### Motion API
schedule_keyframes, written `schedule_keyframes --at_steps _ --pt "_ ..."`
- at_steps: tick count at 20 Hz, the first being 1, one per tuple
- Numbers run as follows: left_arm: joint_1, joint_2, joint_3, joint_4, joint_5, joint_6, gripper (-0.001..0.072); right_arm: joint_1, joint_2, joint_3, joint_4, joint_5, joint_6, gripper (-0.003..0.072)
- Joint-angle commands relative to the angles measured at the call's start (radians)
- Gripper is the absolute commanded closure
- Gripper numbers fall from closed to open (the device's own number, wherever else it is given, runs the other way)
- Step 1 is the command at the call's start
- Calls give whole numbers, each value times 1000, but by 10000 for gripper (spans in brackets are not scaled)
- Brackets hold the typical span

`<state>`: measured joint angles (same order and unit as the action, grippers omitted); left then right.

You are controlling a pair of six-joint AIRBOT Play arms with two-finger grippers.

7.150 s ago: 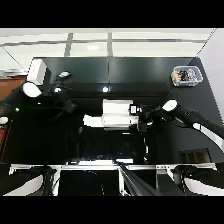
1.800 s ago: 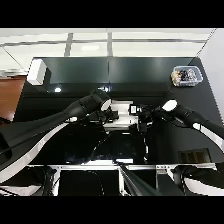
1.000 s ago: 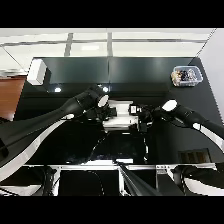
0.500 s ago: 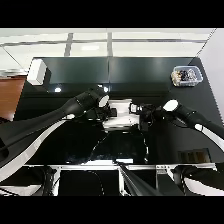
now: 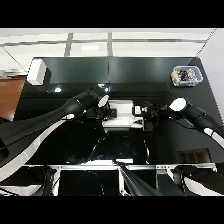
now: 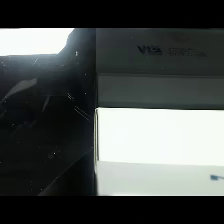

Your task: Fold the box and place the chain.

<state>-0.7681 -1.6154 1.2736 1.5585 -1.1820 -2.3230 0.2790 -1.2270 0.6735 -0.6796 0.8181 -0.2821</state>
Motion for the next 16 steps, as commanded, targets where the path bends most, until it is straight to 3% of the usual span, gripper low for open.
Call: schedule_keyframes --at_steps 1,5,10,16 --pt "1 0 1 0 2 8 685 14 4 0 70 12 -10 507" --pt "1 0 1 0 2 8 686 42 -5 0 71 9 95 508" --pt "1 0 1 -1 0 8 685 68 -50 0 170 -13 94 506" --pt "2 0 1 -1 0 8 685 67 -60 0 166 -37 97 509"
